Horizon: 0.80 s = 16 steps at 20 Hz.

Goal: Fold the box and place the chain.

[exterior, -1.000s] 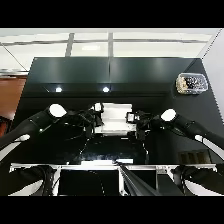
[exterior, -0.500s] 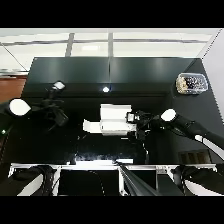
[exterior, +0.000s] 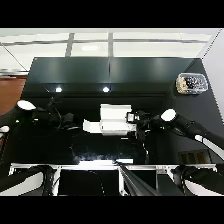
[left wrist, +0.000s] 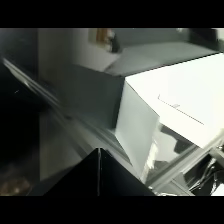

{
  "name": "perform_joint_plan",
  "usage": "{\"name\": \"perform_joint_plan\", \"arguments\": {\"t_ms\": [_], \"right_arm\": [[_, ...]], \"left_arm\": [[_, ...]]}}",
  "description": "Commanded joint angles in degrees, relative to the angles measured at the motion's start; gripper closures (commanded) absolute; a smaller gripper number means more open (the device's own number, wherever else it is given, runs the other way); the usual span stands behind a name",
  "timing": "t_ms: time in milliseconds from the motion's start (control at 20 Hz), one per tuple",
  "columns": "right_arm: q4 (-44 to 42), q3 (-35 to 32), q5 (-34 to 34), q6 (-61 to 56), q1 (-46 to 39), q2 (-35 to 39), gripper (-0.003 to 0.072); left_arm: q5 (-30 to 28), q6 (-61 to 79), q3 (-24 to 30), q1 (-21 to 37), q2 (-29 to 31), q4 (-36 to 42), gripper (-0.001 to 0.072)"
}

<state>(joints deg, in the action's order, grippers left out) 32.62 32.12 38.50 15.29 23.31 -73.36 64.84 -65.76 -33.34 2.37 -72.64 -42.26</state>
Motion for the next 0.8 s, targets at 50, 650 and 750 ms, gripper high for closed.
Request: {"name": "perform_joint_plan", "arguments": {"t_ms": [50, 650, 750], "right_arm": [[0.0, 0.0, 0.0, 0.0, 0.0, 0.0, 0.019], [0.0, 0.0, 0.0, 0.0, 0.0, 0.0, 0.019], [0.0, 0.0, 0.0, 0.0, 0.0, 0.0, 0.019]], "left_arm": [[-6.4, -0.7, 0.2, -8.2, -5.2, 2.7, 0.0683], [-1.6, 8.0, -2.6, -11.2, -5.6, 8.6, 0.0501], [-0.7, 8.0, -4.5, -11.2, -5.6, 8.6, 0.0192]]}}
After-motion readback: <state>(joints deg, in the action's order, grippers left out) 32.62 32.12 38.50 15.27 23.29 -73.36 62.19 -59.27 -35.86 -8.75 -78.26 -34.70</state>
